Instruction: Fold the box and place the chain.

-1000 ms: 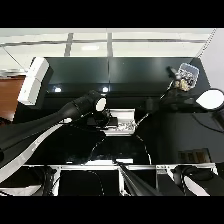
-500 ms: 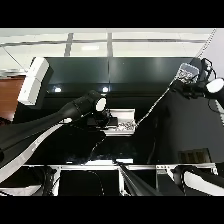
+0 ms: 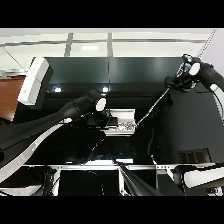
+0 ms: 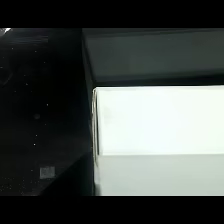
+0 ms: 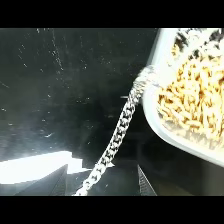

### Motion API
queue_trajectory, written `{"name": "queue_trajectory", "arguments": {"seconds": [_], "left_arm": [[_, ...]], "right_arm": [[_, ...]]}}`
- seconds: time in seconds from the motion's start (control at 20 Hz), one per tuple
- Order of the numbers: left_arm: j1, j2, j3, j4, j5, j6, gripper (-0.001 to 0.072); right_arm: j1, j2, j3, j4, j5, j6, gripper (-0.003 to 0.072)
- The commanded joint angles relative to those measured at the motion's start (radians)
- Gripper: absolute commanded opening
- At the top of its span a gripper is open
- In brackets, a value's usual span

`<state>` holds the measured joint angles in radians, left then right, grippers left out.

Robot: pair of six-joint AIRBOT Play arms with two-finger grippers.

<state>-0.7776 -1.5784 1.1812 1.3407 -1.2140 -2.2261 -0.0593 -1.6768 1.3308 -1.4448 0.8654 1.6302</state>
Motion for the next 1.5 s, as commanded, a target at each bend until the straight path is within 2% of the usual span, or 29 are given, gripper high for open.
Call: {"name": "queue_trajectory", "arguments": {"seconds": [0.0,0.1,0.4,0.45,0.5,0.65,0.75,1.05,1.2,1.45], "left_arm": [[0.000,-0.001,0.000,0.000,0.001,0.000,0.0033],[0.000,-0.001,0.000,0.000,0.001,0.000,0.0033],[0.000,-0.001,0.000,0.000,0.002,0.000,0.0032],[0.000,-0.001,0.000,0.000,0.002,0.000,0.0032],[0.000,-0.001,0.000,0.000,0.002,0.000,0.0033],[0.000,-0.001,0.000,0.000,0.002,0.000,0.0032],[0.000,-0.001,0.000,0.000,0.002,0.000,0.0033],[0.000,-0.001,0.000,0.000,0.001,0.000,0.0033],[0.000,-0.001,0.000,0.000,0.001,0.000,0.0032],[0.000,-0.001,0.000,0.000,0.001,0.000,0.0033]], "right_arm": [[0.071,-0.037,0.029,-0.189,0.023,0.114,0.0487],[0.070,-0.048,0.029,-0.187,0.024,0.183,0.0487],[0.048,-0.049,0.029,-0.187,0.091,0.224,0.0485],[0.048,-0.049,0.029,-0.186,0.097,0.218,0.0302],[0.048,-0.049,0.029,-0.178,0.099,0.210,0.0196],[0.048,-0.049,0.029,-0.130,0.092,0.194,0.0193],[0.048,-0.048,0.029,-0.097,0.104,0.167,0.0020],[0.047,0.026,0.029,-0.069,0.151,0.079,0.0019],[0.048,0.151,0.029,-0.020,0.210,-0.032,0.0019],[0.061,0.447,0.029,0.055,0.414,-0.164,0.0018]]}}
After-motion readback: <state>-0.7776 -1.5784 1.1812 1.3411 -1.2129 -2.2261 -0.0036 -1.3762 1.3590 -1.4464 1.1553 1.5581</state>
